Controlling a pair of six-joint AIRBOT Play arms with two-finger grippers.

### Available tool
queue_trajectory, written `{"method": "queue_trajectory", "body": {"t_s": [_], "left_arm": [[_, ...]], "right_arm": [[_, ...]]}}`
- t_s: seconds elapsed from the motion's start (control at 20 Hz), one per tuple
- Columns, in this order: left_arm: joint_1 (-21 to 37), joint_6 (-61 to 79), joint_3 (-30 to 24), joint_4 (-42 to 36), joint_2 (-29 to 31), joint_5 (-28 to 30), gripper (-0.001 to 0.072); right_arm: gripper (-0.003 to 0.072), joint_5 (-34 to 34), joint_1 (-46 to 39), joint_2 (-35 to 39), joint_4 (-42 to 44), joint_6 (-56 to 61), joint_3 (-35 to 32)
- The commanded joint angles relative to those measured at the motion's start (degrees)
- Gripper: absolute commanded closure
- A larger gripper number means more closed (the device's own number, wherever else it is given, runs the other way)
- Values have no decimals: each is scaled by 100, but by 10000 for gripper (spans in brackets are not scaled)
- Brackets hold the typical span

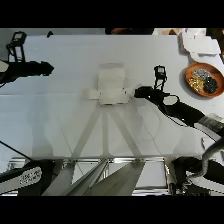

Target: Fold the box and place the chain.

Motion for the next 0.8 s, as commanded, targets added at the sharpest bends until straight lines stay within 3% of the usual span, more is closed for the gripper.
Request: {"method": "queue_trajectory", "body": {"t_s": [0.0,0.2,0.25,0.35,0.5,0.75], "left_arm": [[-205,343,772,-323,-557,-1064,347],[-293,577,2146,-1300,-1722,-2750,83],[-339,887,2371,-1635,-1993,-3067,47],[-476,1130,2736,-1982,-2437,-3379,47],[-804,1113,3121,-1996,-2931,-3377,78],[-1471,1172,3300,-1867,-3193,-2975,79]], "right_arm": [[674,0,4,-4,0,0,-2],[674,0,4,-4,0,0,-2],[674,0,4,-4,0,0,-2],[674,0,4,-4,0,0,-2],[674,0,4,-4,0,0,-2],[674,0,4,-4,0,0,-2]]}}
